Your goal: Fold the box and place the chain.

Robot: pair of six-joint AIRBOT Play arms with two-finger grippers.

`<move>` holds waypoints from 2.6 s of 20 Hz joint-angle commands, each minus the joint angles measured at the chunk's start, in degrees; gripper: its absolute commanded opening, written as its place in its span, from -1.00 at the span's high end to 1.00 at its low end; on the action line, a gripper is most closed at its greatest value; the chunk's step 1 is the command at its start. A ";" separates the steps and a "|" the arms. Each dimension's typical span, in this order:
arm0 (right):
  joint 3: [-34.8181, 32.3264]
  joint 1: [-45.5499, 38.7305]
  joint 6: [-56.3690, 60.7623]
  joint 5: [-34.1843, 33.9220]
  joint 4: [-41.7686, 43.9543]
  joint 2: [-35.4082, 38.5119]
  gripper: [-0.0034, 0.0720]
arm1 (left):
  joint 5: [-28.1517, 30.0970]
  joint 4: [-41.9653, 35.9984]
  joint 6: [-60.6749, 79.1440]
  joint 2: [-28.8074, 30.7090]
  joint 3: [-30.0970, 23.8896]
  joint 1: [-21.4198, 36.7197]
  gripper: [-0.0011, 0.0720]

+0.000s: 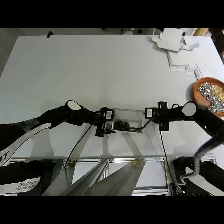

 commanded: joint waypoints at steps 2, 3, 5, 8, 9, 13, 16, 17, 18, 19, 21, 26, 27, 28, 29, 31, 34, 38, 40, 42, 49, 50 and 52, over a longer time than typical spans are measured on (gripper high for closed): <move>-0.02 -0.04 0.00 3.23 -0.13 -0.04 0.71 | 0.00 0.02 0.00 0.04 0.02 0.00 -0.02; -0.02 -0.04 0.00 3.54 -0.13 -0.04 0.82 | 0.00 0.02 0.00 0.04 0.02 0.00 -0.02; -0.02 -0.04 0.09 3.63 -0.11 -0.02 0.83 | 0.00 0.02 0.00 0.04 0.02 0.00 -0.02; 0.00 -0.02 0.72 7.02 -0.13 2.69 0.87 | 0.00 0.02 0.00 0.04 0.02 0.02 -0.02; 0.00 -0.02 0.72 8.68 -0.13 4.96 0.87 | 0.02 0.02 0.00 0.04 0.02 0.02 -0.02; 0.00 0.02 5.46 15.45 1.07 16.41 0.87 | 0.02 0.02 0.00 0.04 0.02 0.00 -0.02; -0.02 0.02 5.40 21.27 9.60 22.80 0.87 | 0.00 0.02 0.00 0.04 0.02 0.00 -0.02; -0.02 0.02 5.38 22.27 13.97 23.89 0.87 | 0.00 0.02 0.00 0.04 0.02 0.02 -0.02; -0.02 0.02 5.38 22.47 18.43 24.26 0.87 | 0.00 0.02 0.00 0.04 0.02 0.00 -0.02; -0.02 0.02 4.92 22.34 22.62 24.15 0.87 | 0.00 0.02 0.00 0.04 0.02 0.02 -0.02; -0.04 0.04 2.64 21.70 30.69 24.11 0.87 | 0.00 0.02 0.00 0.04 0.02 0.00 -0.02; -0.04 4.74 1.25 14.27 43.10 24.09 0.87 | 0.00 0.02 0.00 0.04 0.02 0.02 -0.02; -0.04 6.75 0.55 12.83 44.04 24.04 0.87 | 0.00 0.02 0.00 0.04 0.02 0.02 -0.02; -0.04 8.68 -0.26 11.52 44.33 23.96 0.87 | 0.02 0.02 0.00 0.04 0.02 0.00 -0.02; -0.04 10.67 -0.26 9.46 44.46 23.78 0.87 | 0.00 0.02 0.00 0.04 0.02 0.02 -0.02; -0.04 13.81 -0.24 5.03 44.50 23.19 0.87 | 0.00 0.02 0.00 0.04 0.02 0.00 -0.02; -0.04 15.74 -0.20 0.83 44.70 21.31 0.87 | 0.02 0.02 0.00 0.04 0.02 0.00 -0.02; -0.04 15.74 0.11 1.07 42.42 18.91 0.87 | 0.02 0.02 0.00 0.04 0.02 0.02 -0.02; -0.04 15.74 0.46 1.18 36.92 18.12 0.87 | 0.00 0.02 0.00 0.04 0.02 0.00 -0.02; 0.00 15.72 2.69 1.53 29.83 18.12 0.87 | 0.00 0.02 0.00 0.04 0.02 0.00 -0.02; 4.46 8.17 18.80 15.98 13.92 18.12 0.62 | 0.02 0.02 0.00 0.04 0.02 0.02 -0.02; 6.14 7.23 18.80 18.97 13.51 18.12 0.58 | 0.00 0.02 0.00 0.04 0.02 0.00 -0.02; 10.21 6.23 18.80 22.73 13.53 18.03 0.57 | 0.00 0.02 0.00 0.04 0.02 0.00 -0.02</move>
